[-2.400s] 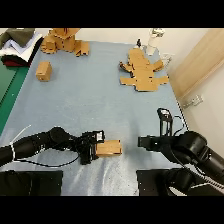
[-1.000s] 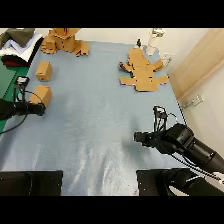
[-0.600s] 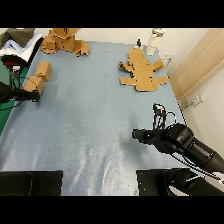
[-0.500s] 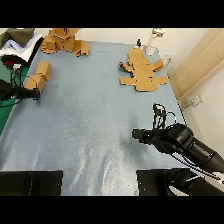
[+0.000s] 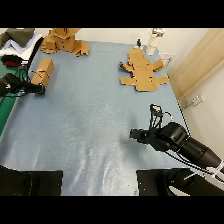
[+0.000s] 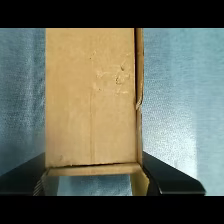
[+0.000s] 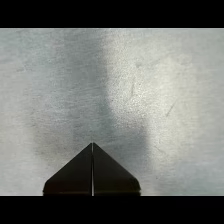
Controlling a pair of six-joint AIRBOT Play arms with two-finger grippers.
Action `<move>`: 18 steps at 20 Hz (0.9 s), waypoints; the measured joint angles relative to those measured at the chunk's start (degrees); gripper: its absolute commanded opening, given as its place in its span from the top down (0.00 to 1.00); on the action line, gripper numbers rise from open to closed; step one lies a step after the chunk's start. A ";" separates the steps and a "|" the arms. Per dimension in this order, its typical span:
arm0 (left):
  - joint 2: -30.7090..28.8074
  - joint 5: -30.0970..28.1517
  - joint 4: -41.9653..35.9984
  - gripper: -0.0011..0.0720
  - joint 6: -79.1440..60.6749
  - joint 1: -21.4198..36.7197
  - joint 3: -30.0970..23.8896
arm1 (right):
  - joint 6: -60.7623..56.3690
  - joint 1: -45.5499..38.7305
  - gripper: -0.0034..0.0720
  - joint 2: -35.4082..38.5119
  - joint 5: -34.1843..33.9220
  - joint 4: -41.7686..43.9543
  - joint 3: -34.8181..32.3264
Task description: Fold the box.
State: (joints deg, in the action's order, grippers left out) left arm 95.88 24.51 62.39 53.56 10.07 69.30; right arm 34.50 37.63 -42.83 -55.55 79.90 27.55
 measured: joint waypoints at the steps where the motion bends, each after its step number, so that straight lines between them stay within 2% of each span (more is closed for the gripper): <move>1: 0.24 -0.26 -0.02 0.08 0.00 -0.11 0.17 | 0.00 0.00 0.95 -0.11 0.31 0.00 0.00; 7: 0.46 1.64 0.00 0.08 -0.07 -0.07 0.66 | -0.02 0.00 0.95 -0.37 0.98 0.24 0.00; 8: 0.07 2.36 0.07 0.04 -0.04 0.02 0.68 | -0.02 0.00 0.95 -0.37 0.98 0.46 0.00; 10: -1.40 4.17 0.39 0.04 -0.04 0.39 0.70 | -0.02 0.00 0.95 -0.37 1.03 0.90 0.00; 13: -5.29 8.85 1.99 0.04 -0.02 2.01 0.74 | -0.02 0.00 0.95 -0.37 1.07 1.73 0.00; 16: -11.06 16.33 4.61 0.04 0.02 4.72 0.74 | 1.22 -0.02 0.95 -0.37 1.07 3.02 0.02; 17: -13.07 18.99 4.98 0.14 0.55 5.55 0.74 | 1.95 0.00 0.95 -0.39 1.07 3.34 0.09; 18: -15.10 22.10 5.33 0.56 1.75 6.14 0.74 | 2.60 0.00 0.95 -0.48 1.07 3.61 0.31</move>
State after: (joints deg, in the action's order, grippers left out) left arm 80.77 46.61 67.72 55.31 16.21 70.04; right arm 37.10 37.63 -43.31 -54.48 83.50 27.86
